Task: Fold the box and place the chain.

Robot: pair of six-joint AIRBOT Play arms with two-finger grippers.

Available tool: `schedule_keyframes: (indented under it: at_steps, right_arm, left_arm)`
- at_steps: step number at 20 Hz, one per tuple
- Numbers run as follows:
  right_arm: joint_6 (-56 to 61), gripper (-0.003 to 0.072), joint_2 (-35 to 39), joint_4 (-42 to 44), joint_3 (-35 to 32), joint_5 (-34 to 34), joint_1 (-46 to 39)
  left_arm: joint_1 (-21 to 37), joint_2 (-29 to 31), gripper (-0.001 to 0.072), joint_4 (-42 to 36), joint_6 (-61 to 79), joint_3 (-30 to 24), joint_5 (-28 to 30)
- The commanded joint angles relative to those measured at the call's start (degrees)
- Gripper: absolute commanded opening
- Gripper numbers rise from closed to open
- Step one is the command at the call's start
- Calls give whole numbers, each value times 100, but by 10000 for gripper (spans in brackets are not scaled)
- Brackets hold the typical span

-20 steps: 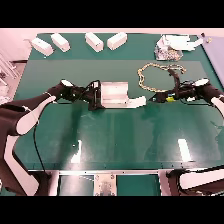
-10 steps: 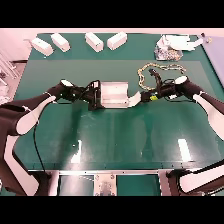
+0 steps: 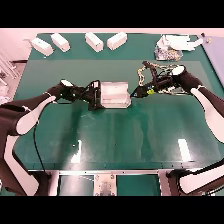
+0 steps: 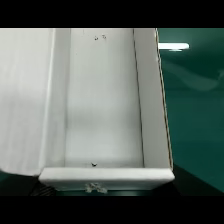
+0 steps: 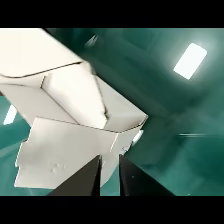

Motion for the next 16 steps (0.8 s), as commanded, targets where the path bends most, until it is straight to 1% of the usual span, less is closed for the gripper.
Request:
schedule_keyframes:
  at_steps: [1, 2, 3, 4, 5, 7, 8, 16]
  right_arm:
    - [52, 227, -2, -192, 39, 70, 107]
    - [50, 259, -2, -214, 39, 72, 114]
    - [50, 312, -2, -212, 39, 70, 114]
    - [50, 317, -2, -212, 39, 68, 111]
    - [52, 345, -2, -210, 39, 63, 114]
    - [52, 361, -2, -208, 39, 63, 116]
    - [55, 395, -2, -208, 39, 50, 129]
    - [420, 395, -46, -210, 39, -201, 323]
  left_arm:
    - [4, 0, 470, 0, 0, 4, 2]
    - [4, 0, 470, 0, 0, 4, 2]
    - [4, 0, 470, 0, 2, 4, 2]
    - [4, 0, 470, 0, 0, 4, 2]
    - [4, 0, 470, 0, 0, 4, 2]
    - [4, 0, 470, 0, 2, 4, 2]
    - [4, 0, 470, 0, 0, 4, 2]
    - [4, 0, 470, 0, 0, 4, 0]
